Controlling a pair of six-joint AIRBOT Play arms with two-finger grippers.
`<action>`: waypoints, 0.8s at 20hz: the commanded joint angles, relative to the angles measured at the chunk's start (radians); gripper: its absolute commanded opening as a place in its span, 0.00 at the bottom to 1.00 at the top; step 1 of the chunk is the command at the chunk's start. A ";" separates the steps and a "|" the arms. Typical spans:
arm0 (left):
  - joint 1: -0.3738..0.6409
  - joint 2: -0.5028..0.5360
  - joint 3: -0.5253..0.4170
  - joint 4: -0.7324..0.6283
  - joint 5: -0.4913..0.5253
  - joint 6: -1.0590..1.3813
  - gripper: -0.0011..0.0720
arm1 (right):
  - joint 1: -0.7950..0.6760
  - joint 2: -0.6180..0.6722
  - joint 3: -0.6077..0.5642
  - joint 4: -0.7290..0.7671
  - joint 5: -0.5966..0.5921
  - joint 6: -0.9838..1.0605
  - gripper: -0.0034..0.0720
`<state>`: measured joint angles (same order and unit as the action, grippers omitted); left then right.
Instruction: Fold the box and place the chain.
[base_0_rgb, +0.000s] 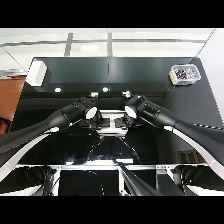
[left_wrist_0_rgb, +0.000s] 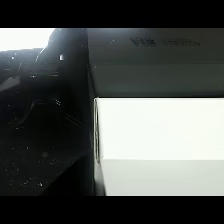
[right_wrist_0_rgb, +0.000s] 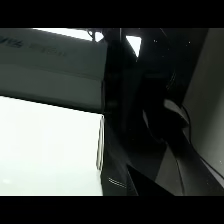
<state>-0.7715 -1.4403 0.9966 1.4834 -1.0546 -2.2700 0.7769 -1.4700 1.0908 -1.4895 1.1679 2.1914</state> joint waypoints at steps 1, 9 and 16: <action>0.001 0.000 0.000 0.001 -0.001 0.000 0.05 | 0.009 -0.016 0.007 -0.005 0.010 0.037 0.45; 0.001 0.000 0.000 0.000 -0.002 0.000 0.05 | 0.011 -0.022 0.008 0.032 -0.034 0.080 0.06; 0.001 0.000 0.000 0.000 -0.001 0.000 0.05 | 0.011 -0.023 0.008 0.039 -0.035 0.079 0.35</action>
<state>-0.7712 -1.4406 0.9966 1.4845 -1.0576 -2.2662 0.7868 -1.4929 1.0977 -1.4620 1.1374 2.2635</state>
